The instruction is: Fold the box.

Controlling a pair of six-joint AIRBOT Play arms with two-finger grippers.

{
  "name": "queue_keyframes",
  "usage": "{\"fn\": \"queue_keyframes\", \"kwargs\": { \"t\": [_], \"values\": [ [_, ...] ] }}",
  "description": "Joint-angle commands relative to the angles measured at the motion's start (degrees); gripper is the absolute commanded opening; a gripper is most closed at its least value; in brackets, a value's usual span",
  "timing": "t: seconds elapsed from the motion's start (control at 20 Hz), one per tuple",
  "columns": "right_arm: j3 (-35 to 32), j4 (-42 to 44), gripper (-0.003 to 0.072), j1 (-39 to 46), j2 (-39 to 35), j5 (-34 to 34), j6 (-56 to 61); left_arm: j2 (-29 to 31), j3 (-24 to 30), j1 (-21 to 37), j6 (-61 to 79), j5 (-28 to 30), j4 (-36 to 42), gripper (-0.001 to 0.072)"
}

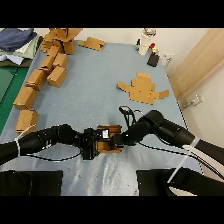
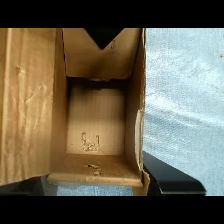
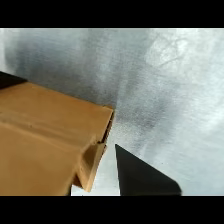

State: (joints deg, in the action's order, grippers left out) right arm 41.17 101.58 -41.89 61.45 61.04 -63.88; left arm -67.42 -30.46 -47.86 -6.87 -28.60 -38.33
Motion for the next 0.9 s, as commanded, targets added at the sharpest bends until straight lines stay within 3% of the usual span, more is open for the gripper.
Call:
{"fn": "queue_keyframes", "kwargs": {
  "t": [0.0,0.2,0.3,0.4,0.45,0.6,0.65,0.75,0.8,0.85],
  "values": [
    [5.84,-8.7,0.0371,-5.53,5.99,5.22,10.08,0.02,0.02,0.0,0.02,0.02,-0.02,0.0469],
    [9.4,-9.64,0.0348,-7.63,10.71,7.19,14.21,0.02,0.02,0.0,0.02,0.02,-0.02,0.0469],
    [9.57,-9.97,0.0167,-7.78,11.5,8.04,14.4,0.02,0.02,0.0,0.02,0.02,-0.02,0.0469],
    [9.6,-10.75,0.0042,-7.87,11.56,8.04,14.4,0.02,0.02,0.0,0.02,0.02,-0.02,0.0469],
    [9.6,-11.1,0.0006,-7.87,11.56,8.04,14.4,0.02,0.02,0.0,0.02,0.02,-0.02,0.0469],
    [9.6,-11.13,0.0006,-7.87,11.56,8.02,14.36,0.02,0.02,0.0,0.02,0.02,-0.02,0.0469],
    [9.6,-11.13,0.0012,-7.87,11.5,8.04,14.36,0.02,0.02,0.0,0.02,0.04,-0.02,0.0469],
    [9.6,-10.67,0.0329,-7.87,10.88,8.98,14.38,0.02,0.02,0.0,0.02,0.02,-0.02,0.0469],
    [9.62,-10.67,0.0376,-7.87,10.21,9.99,14.36,0.02,0.02,0.0,0.02,0.02,-0.02,0.0469],
    [9.68,-10.67,0.0376,-7.82,9.42,10.97,14.38,0.02,0.02,0.0,0.02,0.04,-0.02,0.0469]
  ]
}}
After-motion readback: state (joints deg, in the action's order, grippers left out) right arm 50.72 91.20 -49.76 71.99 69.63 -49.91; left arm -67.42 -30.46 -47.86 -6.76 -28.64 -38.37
